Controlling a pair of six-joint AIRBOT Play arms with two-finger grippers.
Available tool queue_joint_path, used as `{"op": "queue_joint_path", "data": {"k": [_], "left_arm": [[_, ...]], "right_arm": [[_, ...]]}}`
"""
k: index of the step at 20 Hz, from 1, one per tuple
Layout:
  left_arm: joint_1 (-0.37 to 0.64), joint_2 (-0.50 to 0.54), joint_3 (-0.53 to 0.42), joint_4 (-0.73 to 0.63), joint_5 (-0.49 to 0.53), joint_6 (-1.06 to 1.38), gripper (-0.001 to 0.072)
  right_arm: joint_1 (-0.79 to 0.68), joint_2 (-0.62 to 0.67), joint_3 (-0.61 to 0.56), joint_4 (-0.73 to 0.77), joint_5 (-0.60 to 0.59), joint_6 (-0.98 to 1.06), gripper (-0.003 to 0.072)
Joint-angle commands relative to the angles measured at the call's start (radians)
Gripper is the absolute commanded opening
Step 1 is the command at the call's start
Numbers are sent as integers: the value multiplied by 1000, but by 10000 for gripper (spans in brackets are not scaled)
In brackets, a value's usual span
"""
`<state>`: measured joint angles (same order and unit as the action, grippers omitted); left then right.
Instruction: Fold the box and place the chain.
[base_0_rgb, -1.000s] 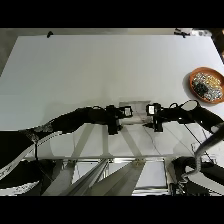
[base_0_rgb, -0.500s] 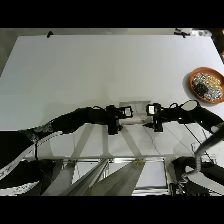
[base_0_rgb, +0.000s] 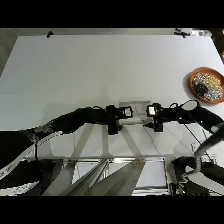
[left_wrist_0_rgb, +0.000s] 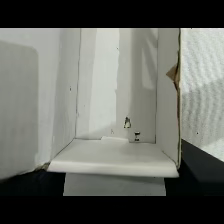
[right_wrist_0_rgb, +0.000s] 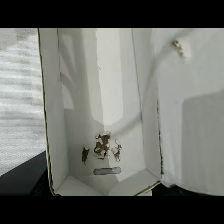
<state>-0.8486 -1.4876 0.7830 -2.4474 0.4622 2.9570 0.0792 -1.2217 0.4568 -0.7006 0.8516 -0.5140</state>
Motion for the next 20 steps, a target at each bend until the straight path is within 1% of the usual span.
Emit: {"op": "queue_joint_path", "data": {"k": [1,6,8,9,10,12,16,20], "left_arm": [[-1,-1,1,2,0,2,133],[-1,-1,1,2,0,2,133],[-1,-1,1,2,0,2,133],[-1,-1,1,2,1,2,133],[-1,-1,1,2,0,2,133],[-1,-1,1,2,0,2,133],[0,1,1,3,-2,2,133],[0,1,1,3,-3,2,133]], "right_arm": [[1,1,0,-2,25,-18,435],[1,1,0,1,29,-17,434],[1,1,0,1,34,-16,400],[1,1,0,2,44,-11,403],[1,1,0,1,51,21,456],[0,1,0,-2,47,83,707],[0,26,0,-49,50,171,703],[0,118,0,-183,47,319,703]]}}
